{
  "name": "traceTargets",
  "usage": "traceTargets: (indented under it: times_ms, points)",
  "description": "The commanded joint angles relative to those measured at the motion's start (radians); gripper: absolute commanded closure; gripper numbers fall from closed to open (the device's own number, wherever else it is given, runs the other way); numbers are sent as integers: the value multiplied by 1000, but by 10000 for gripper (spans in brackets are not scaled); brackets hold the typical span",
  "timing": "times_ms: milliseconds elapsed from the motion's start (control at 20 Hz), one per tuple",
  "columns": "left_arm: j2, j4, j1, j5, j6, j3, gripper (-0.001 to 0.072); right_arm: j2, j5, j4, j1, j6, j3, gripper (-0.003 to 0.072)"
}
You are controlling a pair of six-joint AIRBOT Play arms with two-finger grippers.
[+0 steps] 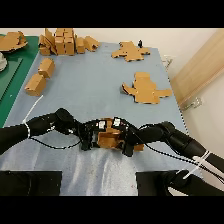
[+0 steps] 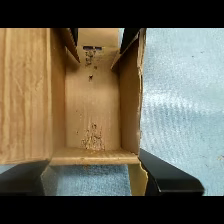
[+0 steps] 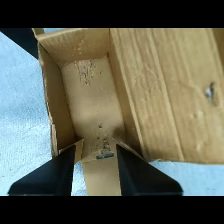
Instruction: Fold the box.
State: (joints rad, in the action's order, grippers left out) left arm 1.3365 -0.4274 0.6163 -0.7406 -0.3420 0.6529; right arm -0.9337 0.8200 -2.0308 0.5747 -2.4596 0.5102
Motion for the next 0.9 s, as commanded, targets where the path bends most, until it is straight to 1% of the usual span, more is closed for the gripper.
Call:
traceTargets:
  times_ms: [0,150,200,250,300,350,450,500,550,600,700,850]
  points:
    - [0,1,0,1,2,0,306,7,13,51,0,74,0,275]
    - [0,1,0,1,2,0,306,55,73,210,-2,224,2,296]
    - [0,1,0,1,2,0,306,76,105,259,-3,283,2,387]
    - [0,1,0,1,2,0,306,103,142,301,-2,358,2,529]
    - [0,1,0,1,2,0,306,130,174,332,-2,439,2,593]
    - [0,1,0,1,2,0,306,160,208,373,-3,549,2,596]
    - [0,1,0,1,2,0,306,214,300,508,-4,821,2,682]
    - [0,1,0,1,2,0,306,238,361,591,-13,968,2,683]
    - [0,1,0,1,2,0,306,259,416,636,-32,1083,2,683]
    - [0,1,0,1,2,0,306,276,453,644,-61,1140,2,683]
    - [0,1,0,1,2,0,306,299,461,608,-140,1181,2,683]
    - [0,1,0,1,2,0,306,280,431,544,-266,1178,1,683]
